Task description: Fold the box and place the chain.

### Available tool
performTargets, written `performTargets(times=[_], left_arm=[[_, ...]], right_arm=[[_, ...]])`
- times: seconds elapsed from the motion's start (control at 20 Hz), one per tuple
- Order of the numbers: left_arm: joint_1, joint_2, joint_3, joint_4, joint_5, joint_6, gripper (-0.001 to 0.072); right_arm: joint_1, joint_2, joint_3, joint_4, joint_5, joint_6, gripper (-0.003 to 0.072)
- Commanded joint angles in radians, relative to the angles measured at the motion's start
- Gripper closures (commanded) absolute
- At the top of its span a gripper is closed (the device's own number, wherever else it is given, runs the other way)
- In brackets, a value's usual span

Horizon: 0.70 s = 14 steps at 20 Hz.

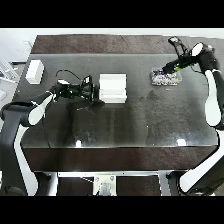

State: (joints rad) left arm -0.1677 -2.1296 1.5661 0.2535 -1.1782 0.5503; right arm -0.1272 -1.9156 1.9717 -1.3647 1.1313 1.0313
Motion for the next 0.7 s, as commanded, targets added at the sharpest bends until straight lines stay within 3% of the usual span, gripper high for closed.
performTargets(times=[0.0,0.05,0.1,0.3,0.45,0.65], left_arm=[[0.0,0.0,0.0,0.0,0.0,0.0,0.0226],[0.0,0.0,0.0,0.0,0.0,0.0,0.0226],[0.0,0.0,0.0,0.0,0.0,0.0,0.0226],[0.0,0.0,0.0,0.0,0.0,0.0,0.0225],[0.0,0.0,0.0,0.0,0.0,0.0,0.0226],[0.0,0.0,0.0,0.0,0.0,0.0,0.0226]], right_arm=[[-0.001,0.064,0.005,0.0,0.003,0.036,0.0683],[-0.001,0.061,0.004,0.0,0.002,0.034,0.0597],[-0.001,0.05,0.003,0.004,0.003,0.034,0.0401],[0.0,-0.027,0.003,0.035,0.007,0.035,0.0361],[0.0,-0.079,0.002,0.045,0.064,0.034,0.0259],[-0.001,-0.101,0.002,0.044,0.101,0.034,0.0238]])
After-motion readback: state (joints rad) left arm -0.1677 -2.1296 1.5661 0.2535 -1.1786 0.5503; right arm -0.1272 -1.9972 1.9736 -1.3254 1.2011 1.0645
